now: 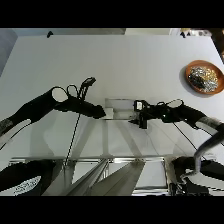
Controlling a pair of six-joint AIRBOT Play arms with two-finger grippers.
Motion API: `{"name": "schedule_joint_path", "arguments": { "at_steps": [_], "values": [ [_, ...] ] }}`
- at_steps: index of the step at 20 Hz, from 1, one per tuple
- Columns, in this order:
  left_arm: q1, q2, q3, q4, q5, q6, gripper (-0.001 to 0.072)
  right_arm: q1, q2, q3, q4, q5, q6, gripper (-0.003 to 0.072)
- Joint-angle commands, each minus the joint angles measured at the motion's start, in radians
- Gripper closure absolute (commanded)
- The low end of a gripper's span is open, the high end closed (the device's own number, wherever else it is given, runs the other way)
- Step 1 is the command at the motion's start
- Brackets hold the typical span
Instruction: Fold the box and place the chain.
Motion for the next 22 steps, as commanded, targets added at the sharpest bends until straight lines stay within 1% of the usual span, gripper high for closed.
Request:
{"name": "schedule_joint_path", "arguments": {
  "at_steps": [1, 2, 6, 11, 12, 13, 15, 16, 19, 22],
  "values": [
    [-0.044, -0.007, 0.001, 0.018, 0.04, -0.056, 0.037, 0.0, 0.001, 0.0, 0.0, 0.0, 0.001, 0.037],
    [-0.051, -0.007, 0.001, 0.022, 0.047, -0.078, 0.0357, 0.0, 0.001, 0.0, 0.0, 0.0, 0.001, 0.037],
    [-0.066, -0.007, 0.003, 0.08, 0.068, -0.18, 0.0352, 0.0, 0.001, 0.0, 0.0, 0.0, 0.001, 0.037],
    [-0.098, -0.007, 0.005, 0.093, 0.121, -0.255, 0.0352, 0.0, 0.001, 0.0, 0.0, 0.0, 0.001, 0.037],
    [-0.103, -0.007, 0.013, 0.124, 0.127, -0.282, 0.0352, 0.0, 0.001, 0.0, 0.0, 0.0, 0.001, 0.037],
    [-0.109, -0.009, 0.029, 0.183, 0.126, -0.341, 0.0352, 0.0, 0.001, 0.0, 0.0, 0.0, 0.001, 0.037],
    [-0.128, -0.02, 0.079, 0.303, 0.103, -0.498, 0.0352, 0.0, 0.001, 0.0, 0.0, 0.0, 0.001, 0.037],
    [-0.137, -0.03, 0.104, 0.327, 0.09, -0.542, 0.0352, 0.0, 0.001, 0.0, 0.0, 0.0, 0.001, 0.037],
    [-0.167, -0.064, 0.151, 0.338, 0.059, -0.592, 0.0353, 0.0, 0.001, 0.0, 0.0, 0.0, 0.001, 0.037],
    [-0.193, -0.098, 0.188, 0.421, -0.01, -0.68, 0.0353, 0.0, 0.001, 0.0, 0.0, 0.0, 0.001, 0.037]
  ]
}}
